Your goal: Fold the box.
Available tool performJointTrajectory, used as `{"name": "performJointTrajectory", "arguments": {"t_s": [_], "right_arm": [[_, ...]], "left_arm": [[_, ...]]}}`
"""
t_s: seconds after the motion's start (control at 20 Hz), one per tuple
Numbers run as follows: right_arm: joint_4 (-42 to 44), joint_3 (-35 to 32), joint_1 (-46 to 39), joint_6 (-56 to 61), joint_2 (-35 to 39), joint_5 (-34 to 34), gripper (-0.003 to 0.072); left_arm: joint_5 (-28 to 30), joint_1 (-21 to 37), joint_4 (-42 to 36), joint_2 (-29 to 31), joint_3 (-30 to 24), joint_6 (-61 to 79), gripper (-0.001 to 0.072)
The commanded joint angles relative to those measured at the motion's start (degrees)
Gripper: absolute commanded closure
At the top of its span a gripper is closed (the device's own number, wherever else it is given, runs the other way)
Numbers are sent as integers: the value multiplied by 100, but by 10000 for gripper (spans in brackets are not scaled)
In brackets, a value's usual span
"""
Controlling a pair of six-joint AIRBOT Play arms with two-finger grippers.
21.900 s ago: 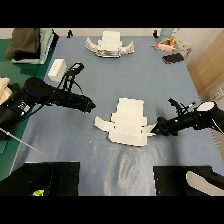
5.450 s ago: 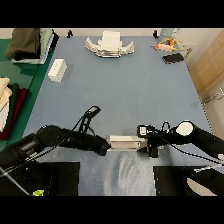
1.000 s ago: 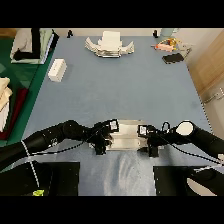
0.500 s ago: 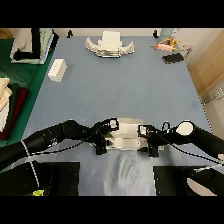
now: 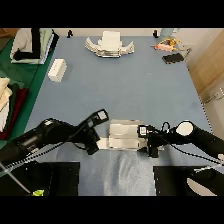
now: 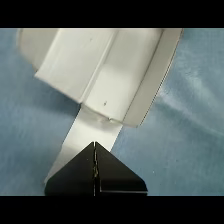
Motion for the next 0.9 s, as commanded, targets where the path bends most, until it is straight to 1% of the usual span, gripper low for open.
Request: {"name": "performJointTrajectory", "arguments": {"t_s": [0.0,0.05,0.1,0.15,0.25,0.3,0.4,0.45,0.55,0.75,0.85], "right_arm": [[-4,0,0,2,4,-7,156],[-2,0,0,2,4,-7,156],[-2,2,0,2,4,-7,156],[-2,2,0,2,4,-7,156],[-2,0,0,2,4,-7,156],[-2,2,0,2,4,-7,156],[-4,2,0,2,4,-7,156],[-2,2,0,2,4,-7,156],[-2,2,0,2,4,-7,156],[-2,2,0,2,4,-7,156],[-2,2,0,2,4,-7,156]], "left_arm": [[-1543,173,2367,1117,170,-3862,697],[-1816,332,2629,1381,164,-4612,697],[-1941,544,2708,1589,118,-5147,697],[-1932,778,2588,1694,24,-5396,697],[-1832,1178,1910,1615,-223,-5429,697],[-1668,1333,1414,1491,-400,-5263,696],[-1091,1445,603,1165,-739,-4771,697],[-782,1443,254,968,-848,-4629,697],[-396,1432,-411,538,-898,-4221,697],[-37,1432,-1641,-280,-898,-3259,697],[103,1432,-2297,-581,-894,-2647,697]]}}
